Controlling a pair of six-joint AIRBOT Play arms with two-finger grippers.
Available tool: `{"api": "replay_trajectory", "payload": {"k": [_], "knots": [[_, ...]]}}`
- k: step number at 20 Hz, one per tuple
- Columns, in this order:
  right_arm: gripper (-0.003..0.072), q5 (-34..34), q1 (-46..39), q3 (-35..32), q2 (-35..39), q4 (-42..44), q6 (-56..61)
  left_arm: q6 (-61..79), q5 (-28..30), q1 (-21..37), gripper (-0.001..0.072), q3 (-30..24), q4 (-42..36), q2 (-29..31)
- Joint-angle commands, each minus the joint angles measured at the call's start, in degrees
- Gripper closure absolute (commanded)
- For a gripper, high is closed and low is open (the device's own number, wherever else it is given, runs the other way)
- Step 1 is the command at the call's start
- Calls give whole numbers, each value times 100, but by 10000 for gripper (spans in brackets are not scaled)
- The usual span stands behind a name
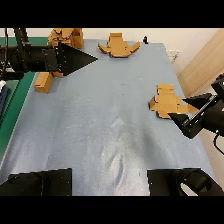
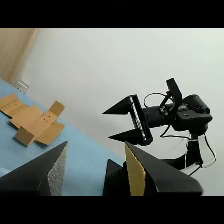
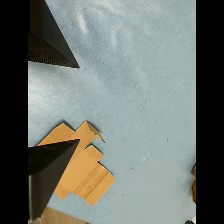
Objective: Fold the box.
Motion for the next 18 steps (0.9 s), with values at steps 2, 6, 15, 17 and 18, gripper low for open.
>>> {"api": "replay_trajectory", "payload": {"k": [2,6,15,17,18], "knots": [[-22,24,2,-13,-9,-2,2,4,4,0,184,-2,17,-11],[-21,20,0,-13,-4,17,4,4,2,0,184,-2,17,-9],[120,-52,-2,-13,-4,219,9,4,372,-11,184,-2,-341,-9],[120,-109,-2,-13,-4,348,197,4,599,-26,184,-2,-675,-9],[120,-109,-2,-13,-7,348,540,4,601,-26,184,-2,-739,-9]]}}
